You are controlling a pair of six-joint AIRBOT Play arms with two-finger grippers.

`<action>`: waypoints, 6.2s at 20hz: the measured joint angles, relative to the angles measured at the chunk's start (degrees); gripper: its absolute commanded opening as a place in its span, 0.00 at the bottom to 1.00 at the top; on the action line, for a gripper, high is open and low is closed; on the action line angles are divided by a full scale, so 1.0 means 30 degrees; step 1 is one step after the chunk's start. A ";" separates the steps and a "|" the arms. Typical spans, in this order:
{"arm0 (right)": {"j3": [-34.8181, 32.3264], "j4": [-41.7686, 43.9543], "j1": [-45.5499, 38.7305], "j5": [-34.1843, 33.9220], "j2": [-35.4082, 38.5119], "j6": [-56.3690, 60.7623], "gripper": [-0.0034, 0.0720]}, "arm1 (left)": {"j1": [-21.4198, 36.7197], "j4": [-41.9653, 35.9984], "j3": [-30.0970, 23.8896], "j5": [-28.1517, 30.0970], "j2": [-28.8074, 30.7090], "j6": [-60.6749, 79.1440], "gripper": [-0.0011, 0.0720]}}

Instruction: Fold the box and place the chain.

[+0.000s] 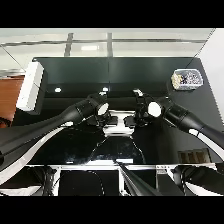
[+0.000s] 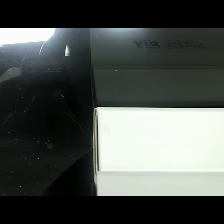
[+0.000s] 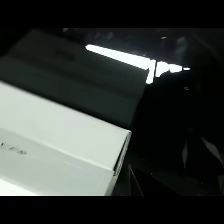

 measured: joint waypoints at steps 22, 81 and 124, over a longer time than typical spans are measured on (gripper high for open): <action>0.1253 -0.2696 0.2025 0.2062 -0.1749 0.6339 0.36 | 0.0007 0.0073 0.0000 0.0073 0.0007 0.0087 0.05; 2.0750 -0.7963 -1.6910 0.4437 -1.4557 0.0648 0.82 | 0.0124 -0.0015 0.0000 0.0000 0.0007 0.0007 0.05; 1.3537 0.4597 -1.2174 1.1679 0.7089 -0.9100 0.05 | 0.0131 -0.0080 0.0044 -0.0940 0.0007 0.0007 0.05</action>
